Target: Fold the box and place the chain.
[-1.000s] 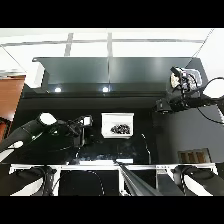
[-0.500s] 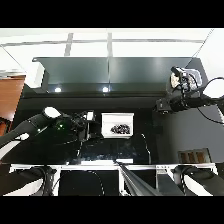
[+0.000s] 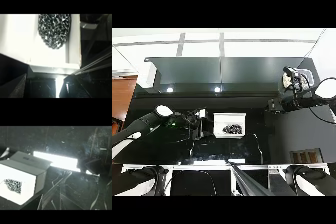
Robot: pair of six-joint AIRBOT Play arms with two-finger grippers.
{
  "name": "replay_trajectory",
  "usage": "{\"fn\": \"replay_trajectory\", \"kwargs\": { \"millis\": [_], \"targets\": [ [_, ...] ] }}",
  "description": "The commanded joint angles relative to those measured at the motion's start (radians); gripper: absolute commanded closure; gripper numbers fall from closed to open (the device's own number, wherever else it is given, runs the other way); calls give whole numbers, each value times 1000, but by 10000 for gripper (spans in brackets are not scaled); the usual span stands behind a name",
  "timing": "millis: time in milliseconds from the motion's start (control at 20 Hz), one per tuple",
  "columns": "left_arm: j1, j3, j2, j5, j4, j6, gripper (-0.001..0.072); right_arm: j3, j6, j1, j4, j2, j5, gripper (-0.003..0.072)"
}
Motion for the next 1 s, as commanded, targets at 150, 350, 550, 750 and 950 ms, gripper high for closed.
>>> {"fn": "replay_trajectory", "kwargs": {
  "millis": [150, 350, 550, 750, 950],
  "targets": [
    [-54, 19, -24, 11, 3, -19, 2, -1, -1, 0, 0, 0, -2, 405],
    [-77, 26, -39, 39, 7, -35, 2, -1, -1, 0, 0, 0, -2, 405],
    [-77, 39, -39, 27, 93, -124, 2, -1, -1, 0, 0, 0, -6, 405],
    [-88, 41, -39, 13, 96, -124, 2, -1, -1, 0, 0, 0, -17, 405],
    [-109, 42, -39, 37, -21, -116, 2, -1, -1, 0, 0, 0, -16, 405]
  ]
}}
